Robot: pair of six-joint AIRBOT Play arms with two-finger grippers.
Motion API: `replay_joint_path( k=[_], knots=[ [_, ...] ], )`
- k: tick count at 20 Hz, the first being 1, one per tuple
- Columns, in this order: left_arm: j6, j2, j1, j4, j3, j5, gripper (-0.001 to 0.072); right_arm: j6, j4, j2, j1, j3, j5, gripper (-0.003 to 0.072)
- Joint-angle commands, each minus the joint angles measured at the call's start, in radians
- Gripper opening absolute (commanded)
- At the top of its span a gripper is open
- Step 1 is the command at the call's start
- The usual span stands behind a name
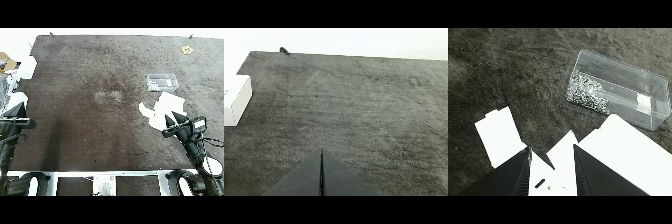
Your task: Fold the box and place the chain.
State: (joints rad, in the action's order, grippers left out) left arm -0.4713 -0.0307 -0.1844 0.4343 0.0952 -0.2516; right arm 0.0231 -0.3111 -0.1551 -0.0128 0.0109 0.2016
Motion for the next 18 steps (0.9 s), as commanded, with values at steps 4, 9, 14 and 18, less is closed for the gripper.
replay_joint_path(
  k=[4, 9, 14, 18],
  knots=[
    [0.0, -0.001, 0.0, 0.0, -0.002, -0.002, 0.001, 0.0, 0.002, 0.001, 0.0, -0.001, -0.006, 0.0302],
    [0.0, -0.001, 0.0, 0.0, -0.001, -0.001, 0.001, 0.002, 0.025, 0.001, 0.0, -0.093, -0.091, 0.0392],
    [0.0, -0.001, 0.0, 0.0, -0.001, 0.0, 0.0009, 0.158, 0.029, -0.003, -0.001, -0.198, -0.209, 0.0391],
    [0.0, -0.001, 0.0, 0.0, 0.0, 0.0, 0.0009, 0.212, 0.028, -0.117, -0.051, -0.332, -0.199, 0.039]
  ],
)
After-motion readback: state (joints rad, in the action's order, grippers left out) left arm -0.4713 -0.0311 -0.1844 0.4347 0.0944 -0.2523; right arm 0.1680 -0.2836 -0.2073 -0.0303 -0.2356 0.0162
